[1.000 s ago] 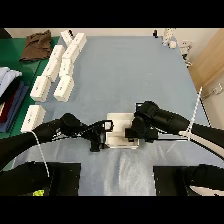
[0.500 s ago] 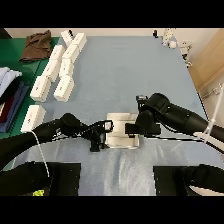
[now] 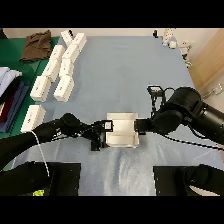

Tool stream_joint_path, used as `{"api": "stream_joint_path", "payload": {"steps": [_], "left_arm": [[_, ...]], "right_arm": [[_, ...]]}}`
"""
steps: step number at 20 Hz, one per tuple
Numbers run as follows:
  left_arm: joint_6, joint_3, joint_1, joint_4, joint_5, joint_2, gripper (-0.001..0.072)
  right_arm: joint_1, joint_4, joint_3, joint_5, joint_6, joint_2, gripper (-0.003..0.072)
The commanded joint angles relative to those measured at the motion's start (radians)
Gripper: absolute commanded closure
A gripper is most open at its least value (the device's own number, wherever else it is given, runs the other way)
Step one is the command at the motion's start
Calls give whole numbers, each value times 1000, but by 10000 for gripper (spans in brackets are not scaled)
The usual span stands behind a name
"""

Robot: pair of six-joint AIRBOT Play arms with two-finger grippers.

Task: Fold the box.

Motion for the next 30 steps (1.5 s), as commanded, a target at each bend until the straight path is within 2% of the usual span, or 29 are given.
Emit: {"api": "stream_joint_path", "payload": {"steps": [1, 11, 12, 14, 15, 17, 23, 24, 25, 28, 30], "left_arm": [[3, 1, 0, 0, 38, -1, 252], [3, 1, 0, 5, 61, -1, 251], [3, 1, 0, 5, 61, -1, 252], [3, 1, 0, 5, 61, -1, 252], [3, 1, 0, 5, 61, -1, 252], [3, 1, 0, 5, 55, -1, 252], [3, 1, 0, 7, 42, -1, 252], [3, 1, 0, 8, 42, -1, 252], [3, 1, 0, 8, 42, -1, 252], [3, 1, 0, 8, 43, -1, 252], [3, 1, 0, 7, 43, -1, 252]], "right_arm": [[-1, -69, 0, -11, 10, 23, 132], [-122, -111, 0, -10, 22, 21, 139], [-142, -111, 0, -9, 21, 21, 173], [-188, -109, 0, -6, 10, 21, 321], [-214, -102, 0, 2, 0, 20, 321], [-268, -74, 0, 19, -36, 17, 424], [-353, -12, 0, 105, -119, -11, 435], [-374, 27, 0, 142, -158, -36, 592], [-404, 100, 0, 179, -209, -69, 665], [-522, 470, 0, 320, -489, -214, 682], [-608, 693, 1, 348, -668, -312, 682]]}}
